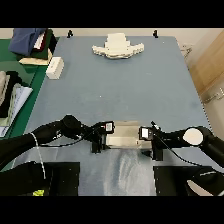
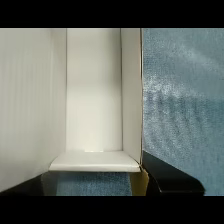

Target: Fold the box.

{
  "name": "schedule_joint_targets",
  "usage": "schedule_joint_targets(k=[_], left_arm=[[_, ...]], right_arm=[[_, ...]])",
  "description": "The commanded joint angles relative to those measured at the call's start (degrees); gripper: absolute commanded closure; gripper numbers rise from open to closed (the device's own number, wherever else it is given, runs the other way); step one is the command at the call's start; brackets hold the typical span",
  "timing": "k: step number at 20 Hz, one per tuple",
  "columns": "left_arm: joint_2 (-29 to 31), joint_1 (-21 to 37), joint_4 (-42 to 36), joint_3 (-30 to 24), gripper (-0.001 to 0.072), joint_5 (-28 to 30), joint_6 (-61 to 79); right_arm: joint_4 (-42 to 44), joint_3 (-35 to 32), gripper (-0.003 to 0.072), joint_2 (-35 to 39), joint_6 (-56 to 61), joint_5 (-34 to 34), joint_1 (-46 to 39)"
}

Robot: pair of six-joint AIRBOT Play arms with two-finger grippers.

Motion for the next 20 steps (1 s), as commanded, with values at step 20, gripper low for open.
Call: schedule_joint_targets(k=[20], left_arm=[[0.0, 0.0, 0.0, 0.4, 0.0297, 1.0, -0.3]], right_arm=[[33.3, 0.0, -0.0024, 12.2, 68.0, 1.5, -0.4]])
